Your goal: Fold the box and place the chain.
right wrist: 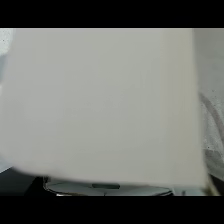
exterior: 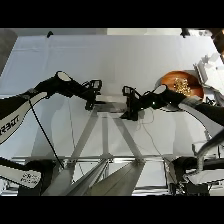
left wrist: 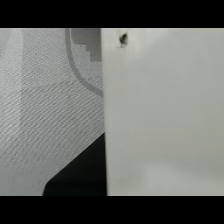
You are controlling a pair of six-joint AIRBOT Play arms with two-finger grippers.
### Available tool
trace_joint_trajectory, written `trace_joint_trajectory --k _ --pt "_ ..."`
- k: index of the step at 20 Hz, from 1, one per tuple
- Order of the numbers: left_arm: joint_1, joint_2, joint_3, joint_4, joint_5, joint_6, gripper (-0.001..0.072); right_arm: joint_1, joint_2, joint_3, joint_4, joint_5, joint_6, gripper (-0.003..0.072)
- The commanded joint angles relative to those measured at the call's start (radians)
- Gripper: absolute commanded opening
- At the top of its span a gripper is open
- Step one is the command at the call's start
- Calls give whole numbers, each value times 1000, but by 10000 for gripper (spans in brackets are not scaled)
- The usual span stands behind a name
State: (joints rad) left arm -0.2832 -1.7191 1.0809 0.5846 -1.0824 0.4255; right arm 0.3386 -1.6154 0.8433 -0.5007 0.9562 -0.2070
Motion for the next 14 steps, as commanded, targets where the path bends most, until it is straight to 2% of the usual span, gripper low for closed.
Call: trace_joint_trajectory --k 1,6,7,8,9,14 --pt "1 0 1 -1 -2 0 13 0 1 0 0 1 -1 503" --pt "1 0 1 -8 -14 -7 26 0 1 0 0 1 -1 503" --pt "2 0 1 -8 -12 -7 99 0 1 0 0 1 -1 503" --pt "2 0 1 -8 -12 -7 223 0 1 0 0 1 -1 503" --pt "2 2 1 -8 -12 -7 305 0 1 0 0 1 -1 503" --pt "11 33 1 -6 -13 -7 310 0 1 0 0 1 -1 503"
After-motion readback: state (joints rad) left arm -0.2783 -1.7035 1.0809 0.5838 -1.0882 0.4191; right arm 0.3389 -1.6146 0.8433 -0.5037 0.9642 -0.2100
